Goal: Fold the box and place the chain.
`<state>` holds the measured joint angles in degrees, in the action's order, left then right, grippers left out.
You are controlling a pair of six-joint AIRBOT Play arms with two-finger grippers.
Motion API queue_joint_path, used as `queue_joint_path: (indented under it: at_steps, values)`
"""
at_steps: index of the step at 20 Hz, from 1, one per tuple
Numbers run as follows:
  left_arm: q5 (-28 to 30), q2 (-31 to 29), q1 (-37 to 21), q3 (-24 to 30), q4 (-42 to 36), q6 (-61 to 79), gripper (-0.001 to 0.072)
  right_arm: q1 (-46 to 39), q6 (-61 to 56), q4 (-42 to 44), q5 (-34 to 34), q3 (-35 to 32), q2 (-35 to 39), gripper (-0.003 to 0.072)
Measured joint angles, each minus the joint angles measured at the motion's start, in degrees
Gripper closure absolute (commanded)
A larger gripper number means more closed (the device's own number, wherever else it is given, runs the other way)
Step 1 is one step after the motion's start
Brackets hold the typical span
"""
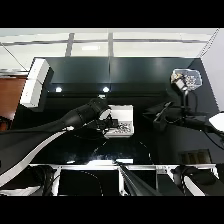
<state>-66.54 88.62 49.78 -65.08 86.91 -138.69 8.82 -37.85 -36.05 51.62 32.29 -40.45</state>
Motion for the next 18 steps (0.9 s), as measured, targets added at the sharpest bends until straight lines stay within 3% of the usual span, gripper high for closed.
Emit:
queue_joint_path:
  at_steps: [3, 4, 5, 9, 14, 15, 17, 18]
  values:
    - [-0.1, 0.0, -0.2, -0.7, -0.5, 1.4, 0.0649, -3.7, -0.1, -0.6, 2.3, 0.1, 1.2, 0.0302]
    - [-0.1, 0.0, -0.2, -1.3, -0.7, 1.7, 0.0433, -4.3, -0.1, -0.8, 2.8, 0.1, 1.5, 0.0303]
    - [0.1, 0.0, -0.4, -1.9, -0.9, 1.8, 0.0261, -4.8, -0.1, -0.8, 3.2, 0.1, 1.6, 0.0302]
    - [-3.1, 0.0, -0.7, -4.8, -0.9, 3.3, 0.0256, -5.7, -0.2, -1.0, 3.3, 0.1, 1.9, 0.0303]
    - [-10.6, -4.6, -1.7, -7.5, 1.4, 20.3, 0.0253, -6.0, -0.1, -1.1, 2.6, 0.1, 1.9, 0.0303]
    - [-11.5, -6.4, -2.5, -7.4, 1.6, 23.5, 0.0217, -6.1, -0.1, -1.1, 2.5, 0.1, 1.9, 0.0302]
    - [-12.0, -10.6, -5.3, -6.1, -0.3, 30.7, -0.0002, -6.1, -0.1, -1.2, 2.3, 0.1, 1.9, 0.0302]
    - [-10.9, -12.8, -7.5, -4.4, -1.9, 34.9, 0.0002, -6.1, -0.1, -1.2, 2.0, 0.1, 1.9, 0.0302]
